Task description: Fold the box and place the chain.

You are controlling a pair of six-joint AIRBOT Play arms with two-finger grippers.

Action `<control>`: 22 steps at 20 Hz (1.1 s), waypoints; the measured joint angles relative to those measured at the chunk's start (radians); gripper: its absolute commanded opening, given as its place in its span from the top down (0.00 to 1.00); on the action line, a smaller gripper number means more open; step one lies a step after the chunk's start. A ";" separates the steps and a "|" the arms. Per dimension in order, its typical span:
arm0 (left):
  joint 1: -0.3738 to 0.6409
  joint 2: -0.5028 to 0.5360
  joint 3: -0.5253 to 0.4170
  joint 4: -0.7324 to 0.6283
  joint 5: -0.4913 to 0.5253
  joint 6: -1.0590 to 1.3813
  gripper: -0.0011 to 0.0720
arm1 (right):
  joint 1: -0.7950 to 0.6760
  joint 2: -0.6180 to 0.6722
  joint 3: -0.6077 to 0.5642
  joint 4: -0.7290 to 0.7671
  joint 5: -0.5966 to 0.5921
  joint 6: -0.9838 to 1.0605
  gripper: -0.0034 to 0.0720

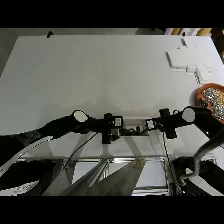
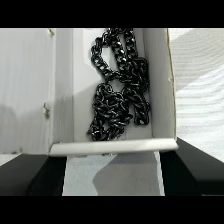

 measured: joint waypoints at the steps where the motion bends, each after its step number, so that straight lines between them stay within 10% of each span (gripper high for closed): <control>1: 0.000 0.000 0.000 0.000 0.000 0.000 0.51 | 0.000 0.001 -0.001 0.000 -0.003 -0.003 0.72; 17: 0.000 0.000 0.000 0.000 0.000 0.000 0.51 | 0.000 0.045 -0.002 0.020 -0.023 -0.018 0.72; 22: 0.000 0.000 0.000 0.000 0.000 0.000 0.51 | 0.000 0.005 0.000 0.013 -0.016 -0.019 0.93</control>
